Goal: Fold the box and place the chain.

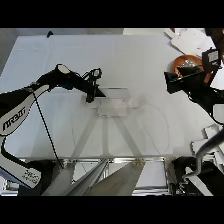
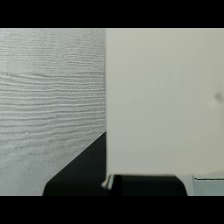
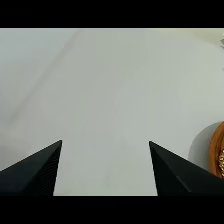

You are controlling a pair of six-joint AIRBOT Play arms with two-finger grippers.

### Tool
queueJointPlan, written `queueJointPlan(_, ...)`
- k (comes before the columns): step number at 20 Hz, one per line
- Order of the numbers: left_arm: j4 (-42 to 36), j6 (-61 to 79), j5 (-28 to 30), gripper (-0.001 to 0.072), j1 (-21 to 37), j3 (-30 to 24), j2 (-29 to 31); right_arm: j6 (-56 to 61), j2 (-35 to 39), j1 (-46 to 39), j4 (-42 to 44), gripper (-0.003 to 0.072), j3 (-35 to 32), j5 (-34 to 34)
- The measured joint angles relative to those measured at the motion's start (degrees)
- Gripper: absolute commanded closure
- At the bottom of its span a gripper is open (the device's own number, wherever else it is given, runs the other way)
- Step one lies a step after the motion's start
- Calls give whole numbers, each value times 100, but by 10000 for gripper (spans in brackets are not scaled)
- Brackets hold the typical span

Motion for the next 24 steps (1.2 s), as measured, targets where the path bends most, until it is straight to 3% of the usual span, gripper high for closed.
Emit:
queueJointPlan(11,0,0,0,701,0,0,0,-50,332,1029,42,-12,7,2468)
queueJointPlan(16,0,0,0,701,0,0,0,-317,348,1285,35,-15,9,2962)
queueJointPlan(24,0,0,0,701,0,0,0,-2970,-116,1344,55,-10,-24,3121)
